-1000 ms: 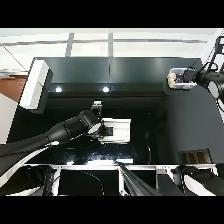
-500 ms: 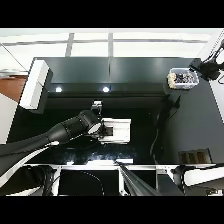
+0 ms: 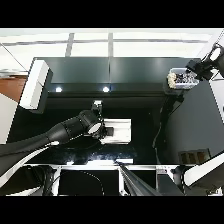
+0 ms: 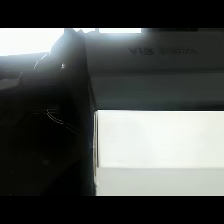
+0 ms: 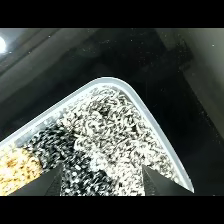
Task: Fold the box and place the chain.
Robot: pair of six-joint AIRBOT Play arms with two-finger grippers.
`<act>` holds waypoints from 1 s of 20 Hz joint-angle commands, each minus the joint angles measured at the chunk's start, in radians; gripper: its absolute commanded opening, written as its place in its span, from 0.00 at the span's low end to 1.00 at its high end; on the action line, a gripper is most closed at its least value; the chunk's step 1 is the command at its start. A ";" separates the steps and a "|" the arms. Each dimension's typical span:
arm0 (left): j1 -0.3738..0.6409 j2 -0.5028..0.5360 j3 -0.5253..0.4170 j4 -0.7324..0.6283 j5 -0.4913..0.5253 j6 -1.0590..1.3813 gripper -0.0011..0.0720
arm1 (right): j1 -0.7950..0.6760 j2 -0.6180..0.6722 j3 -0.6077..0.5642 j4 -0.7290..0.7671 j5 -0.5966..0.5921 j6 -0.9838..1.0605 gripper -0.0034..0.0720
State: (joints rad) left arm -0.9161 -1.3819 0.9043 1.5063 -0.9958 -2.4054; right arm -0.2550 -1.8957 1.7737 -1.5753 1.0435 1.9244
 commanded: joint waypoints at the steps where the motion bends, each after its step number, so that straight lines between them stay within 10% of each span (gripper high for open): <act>1: 0.001 0.000 0.001 -0.005 -0.003 0.000 0.06 | 0.000 -0.032 0.009 -0.004 -0.005 -0.002 0.78; 9: 0.001 0.000 0.001 -0.008 -0.003 0.000 0.06 | 0.000 -0.072 0.009 -0.021 -0.045 0.002 0.77; 13: 0.001 0.000 0.001 -0.008 -0.002 0.000 0.06 | -0.001 -0.072 0.027 0.017 -0.021 -0.003 0.08; 20: 0.001 0.000 0.001 -0.008 0.001 0.000 0.06 | 0.000 -0.033 0.204 0.034 0.154 -0.153 0.08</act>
